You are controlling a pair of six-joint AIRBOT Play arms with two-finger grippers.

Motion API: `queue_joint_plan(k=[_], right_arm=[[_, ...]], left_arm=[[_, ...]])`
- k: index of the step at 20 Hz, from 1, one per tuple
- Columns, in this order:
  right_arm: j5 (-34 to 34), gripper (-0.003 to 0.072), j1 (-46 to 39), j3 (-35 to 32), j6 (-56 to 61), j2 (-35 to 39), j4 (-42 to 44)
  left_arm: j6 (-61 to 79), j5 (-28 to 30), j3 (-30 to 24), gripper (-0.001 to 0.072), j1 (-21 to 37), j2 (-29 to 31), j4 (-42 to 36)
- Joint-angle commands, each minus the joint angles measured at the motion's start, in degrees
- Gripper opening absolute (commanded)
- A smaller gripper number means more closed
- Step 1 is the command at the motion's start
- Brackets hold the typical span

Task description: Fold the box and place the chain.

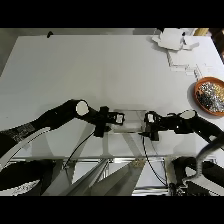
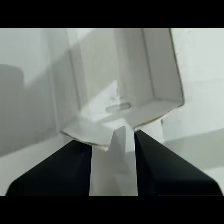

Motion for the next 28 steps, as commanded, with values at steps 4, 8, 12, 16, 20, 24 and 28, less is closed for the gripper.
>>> queue_joint_plan(k=[4,8,12,16,20,24,28], right_arm=[[0.0,0.0381,0.0,0.0,0.0,0.0,0.0],[0.0,0.0381,0.0,0.0,0.0,0.0,0.0],[0.0,0.0381,0.0,0.0,0.0,0.1,0.0],[0.0,0.0381,0.0,0.0,0.0,0.0,0.0],[0.0,0.0381,0.0,0.0,0.0,0.1,0.0],[0.0,0.0381,0.0,0.0,0.0,0.1,0.0],[0.0,0.0381,0.0,0.0,0.0,0.1,0.0]], left_arm=[[1.8,1.3,0.0,0.0138,-0.7,-1.0,-3.0],[1.8,1.2,0.0,0.0133,-1.4,-1.0,-5.9],[1.8,1.9,0.0,0.0141,-3.0,-1.7,-9.5],[1.6,2.4,0.0,0.0505,-3.2,-1.9,-9.6],[0.5,1.8,0.0,0.0549,-3.2,-1.5,-9.6],[-17.1,0.3,0.0,0.0374,-1.4,4.5,-4.9],[-35.0,-5.9,0.0,0.0196,4.0,13.1,6.3]])
